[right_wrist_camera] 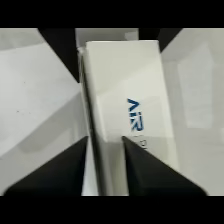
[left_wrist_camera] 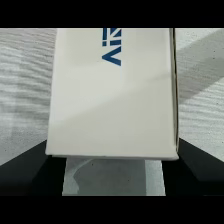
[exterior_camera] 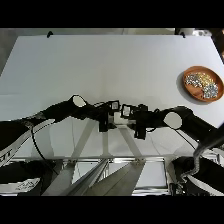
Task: Fold the box and place the chain.
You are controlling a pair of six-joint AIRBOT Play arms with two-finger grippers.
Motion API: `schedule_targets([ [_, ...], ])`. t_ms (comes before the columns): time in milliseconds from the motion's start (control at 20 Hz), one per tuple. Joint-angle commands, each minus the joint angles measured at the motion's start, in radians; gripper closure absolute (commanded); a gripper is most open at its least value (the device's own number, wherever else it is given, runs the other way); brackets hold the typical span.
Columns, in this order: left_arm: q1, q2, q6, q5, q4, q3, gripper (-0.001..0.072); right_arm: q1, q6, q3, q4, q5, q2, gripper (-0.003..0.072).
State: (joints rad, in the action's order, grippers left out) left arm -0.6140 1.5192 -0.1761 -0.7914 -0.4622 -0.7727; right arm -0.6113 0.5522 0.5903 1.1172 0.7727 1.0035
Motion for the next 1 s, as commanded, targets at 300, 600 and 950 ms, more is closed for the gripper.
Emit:
schedule_targets([
  [300, 0.001, -0.001, 0.001, 0.002, -0.001, 0.0, 0.0313, 0.0, 0.0, -0.002, -0.027, -0.166, -0.064, 0.0314],
  [600, 0.001, -0.001, 0.001, 0.002, -0.001, 0.0, 0.0313, 0.001, 0.042, -0.039, -0.341, -0.175, -0.127, 0.0669],
  [950, 0.001, -0.001, 0.001, 0.002, -0.001, 0.0, 0.0313, 0.001, -0.196, -0.241, -0.724, -0.349, -0.121, 0.0671],
])
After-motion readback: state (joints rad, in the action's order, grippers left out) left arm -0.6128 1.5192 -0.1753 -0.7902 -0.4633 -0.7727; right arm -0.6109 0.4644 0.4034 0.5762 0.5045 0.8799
